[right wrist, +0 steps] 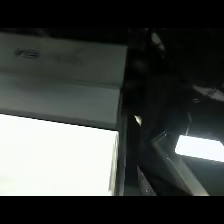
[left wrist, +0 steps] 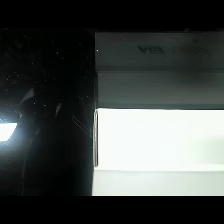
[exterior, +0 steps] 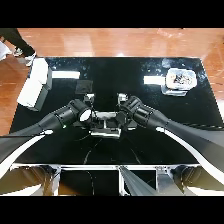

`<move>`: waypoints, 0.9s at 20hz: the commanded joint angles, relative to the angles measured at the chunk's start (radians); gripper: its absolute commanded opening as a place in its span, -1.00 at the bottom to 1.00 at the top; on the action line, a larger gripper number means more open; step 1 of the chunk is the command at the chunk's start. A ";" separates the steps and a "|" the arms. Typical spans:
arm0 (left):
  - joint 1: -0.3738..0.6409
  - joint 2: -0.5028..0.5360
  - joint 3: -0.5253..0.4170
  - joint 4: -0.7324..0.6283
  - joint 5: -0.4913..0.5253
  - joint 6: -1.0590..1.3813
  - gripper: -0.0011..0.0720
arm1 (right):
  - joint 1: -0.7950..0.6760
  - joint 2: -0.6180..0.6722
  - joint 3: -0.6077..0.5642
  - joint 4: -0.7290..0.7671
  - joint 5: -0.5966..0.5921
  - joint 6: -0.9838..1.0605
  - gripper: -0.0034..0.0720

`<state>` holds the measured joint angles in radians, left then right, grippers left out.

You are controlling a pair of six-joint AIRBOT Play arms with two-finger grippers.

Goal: Fold the box and place the chain.

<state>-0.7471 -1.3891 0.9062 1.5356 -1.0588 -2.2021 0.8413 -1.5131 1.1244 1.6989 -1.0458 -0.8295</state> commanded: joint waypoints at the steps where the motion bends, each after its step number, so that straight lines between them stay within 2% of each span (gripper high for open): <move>1: -0.001 0.000 0.001 0.000 0.000 0.013 -0.90 | -0.024 0.065 0.001 0.041 -0.105 -0.194 0.42; 4: -0.001 0.000 0.001 -0.001 -0.002 0.015 -0.90 | -0.060 0.209 0.001 0.002 -0.251 -0.336 0.42; 7: -0.001 0.000 0.001 -0.003 -0.009 0.015 -0.90 | -0.131 0.384 0.001 -0.089 -0.371 -0.387 0.42; 9: 0.000 0.000 0.001 -0.003 -0.008 0.015 -0.90 | -0.216 0.482 0.001 -0.185 -0.438 -0.406 0.42; 11: 0.000 0.000 0.001 -0.003 -0.008 0.015 -0.90 | -0.340 0.534 0.001 -0.285 -0.449 -0.426 0.42; 13: 0.000 0.000 0.001 -0.003 -0.008 0.015 -0.90 | -0.487 0.537 0.000 -0.360 -0.359 -0.439 0.42; 15: 0.000 0.000 0.001 -0.003 -0.012 0.015 -0.90 | -0.622 0.532 -0.001 -0.375 -0.160 -0.439 0.43; 16: 0.000 0.000 0.001 -0.003 -0.012 0.015 -0.90 | -0.686 0.519 -0.001 -0.371 -0.077 -0.439 0.96; 18: 0.000 0.000 0.001 -0.003 -0.008 0.016 -0.90 | -0.784 0.457 -0.001 -0.365 0.030 -0.443 0.98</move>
<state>-0.7471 -1.3891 0.9062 1.5322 -1.0660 -2.1872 0.2108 -1.0187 1.1233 1.3655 -1.2098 -1.2606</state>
